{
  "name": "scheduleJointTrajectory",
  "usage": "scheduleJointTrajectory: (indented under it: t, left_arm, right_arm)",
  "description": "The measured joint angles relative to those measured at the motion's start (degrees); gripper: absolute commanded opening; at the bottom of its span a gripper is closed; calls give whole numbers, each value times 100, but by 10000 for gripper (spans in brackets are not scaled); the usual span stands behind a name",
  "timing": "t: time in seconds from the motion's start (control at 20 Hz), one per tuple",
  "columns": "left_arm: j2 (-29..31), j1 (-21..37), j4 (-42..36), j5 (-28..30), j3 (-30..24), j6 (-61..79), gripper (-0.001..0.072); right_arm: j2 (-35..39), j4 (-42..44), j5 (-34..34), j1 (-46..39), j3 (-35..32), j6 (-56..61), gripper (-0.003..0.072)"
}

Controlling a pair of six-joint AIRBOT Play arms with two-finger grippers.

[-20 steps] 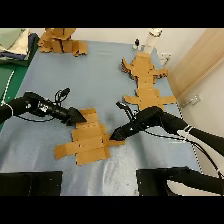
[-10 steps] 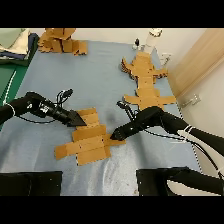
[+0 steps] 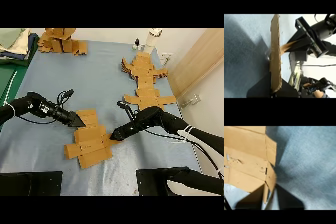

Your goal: Fold the box.

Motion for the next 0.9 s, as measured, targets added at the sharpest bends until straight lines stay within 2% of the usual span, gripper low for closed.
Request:
scheduleJointTrajectory:
  t: [0.15, 0.35, 0.5, 0.6, 0.65, 0.7, 0.75, 0.9]
  left_arm:
    - [37, -160, -129, 103, 0, 273, 11]
    - [343, -807, -223, 319, 31, 728, 11]
    - [721, -1390, -258, 872, 42, 1134, 11]
    - [960, -1744, -267, 1416, 46, 1561, 12]
    - [1060, -1910, -271, 1766, 46, 1823, 11]
    - [1141, -2065, -271, 2127, 46, 2085, 11]
    - [1213, -2238, -282, 2514, 46, 2361, 11]
    - [1386, -2684, -286, 3477, 44, 3014, 11]
  right_arm:
    - [2, -323, 114, -87, 131, 424, 404]
    - [15, -1088, 197, -590, 717, 1158, 405]
    - [48, -1440, 44, -1091, 1235, 1521, 398]
    - [96, -1558, -59, -1360, 1488, 1718, 200]
    - [114, -1589, -105, -1447, 1561, 1786, 158]
    - [129, -1626, -116, -1519, 1617, 1860, 72]
    - [136, -1650, -111, -1574, 1655, 1932, 19]
    - [153, -1692, -92, -1641, 1705, 2197, 4]
